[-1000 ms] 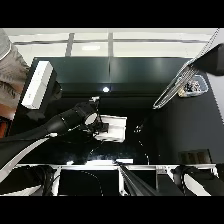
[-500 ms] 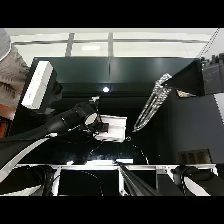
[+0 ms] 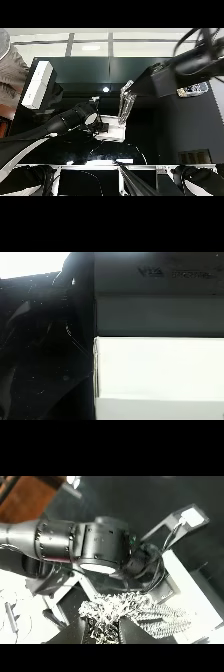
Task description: Fold the box and place the chain.
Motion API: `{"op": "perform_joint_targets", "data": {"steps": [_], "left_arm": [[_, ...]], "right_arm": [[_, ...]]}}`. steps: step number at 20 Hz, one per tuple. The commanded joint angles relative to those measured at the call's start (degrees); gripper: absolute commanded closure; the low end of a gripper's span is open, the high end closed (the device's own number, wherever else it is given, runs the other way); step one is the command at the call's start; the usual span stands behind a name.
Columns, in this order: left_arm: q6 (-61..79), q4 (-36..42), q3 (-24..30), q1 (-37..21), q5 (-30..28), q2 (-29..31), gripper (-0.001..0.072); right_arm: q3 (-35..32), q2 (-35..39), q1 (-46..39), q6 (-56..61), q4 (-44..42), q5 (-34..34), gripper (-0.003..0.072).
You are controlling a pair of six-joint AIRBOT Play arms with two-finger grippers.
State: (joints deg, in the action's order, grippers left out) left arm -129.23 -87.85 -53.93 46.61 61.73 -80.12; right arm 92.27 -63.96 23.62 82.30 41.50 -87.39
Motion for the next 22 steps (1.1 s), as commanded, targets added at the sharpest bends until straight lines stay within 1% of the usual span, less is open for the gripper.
{"op": "perform_joint_targets", "data": {"steps": [1,5,9,13,14,18,22], "left_arm": [[0.0,0.0,0.0,0.0,0.0,0.0,0.0683],[0.0,0.0,0.0,0.0,0.0,0.0,0.0683],[0.0,-0.2,0.0,0.0,0.0,0.0,0.0683],[0.0,-0.2,0.0,0.0,-0.2,0.0,0.0683],[0.0,-0.2,0.0,0.0,-0.2,0.0,0.0683],[0.0,-0.2,0.0,0.0,-0.2,0.0,0.0683],[0.0,-0.2,0.0,0.0,-0.2,0.0,0.0683]], "right_arm": [[-5.3,-1.5,2.3,0.1,1.3,2.7,0.0681],[-14.9,-1.5,4.1,0.1,2.6,6.8,0.0681],[-23.2,-1.5,4.5,0.4,4.2,9.2,0.0681],[-29.9,-2.3,6.9,0.6,3.3,16.9,0.0681],[-30.6,-3.0,7.6,0.6,3.3,17.8,0.0681],[-30.8,-6.4,8.5,0.6,4.0,17.9,0.0681],[-30.8,-7.5,8.5,1.5,6.0,18.0,0.0680]]}}
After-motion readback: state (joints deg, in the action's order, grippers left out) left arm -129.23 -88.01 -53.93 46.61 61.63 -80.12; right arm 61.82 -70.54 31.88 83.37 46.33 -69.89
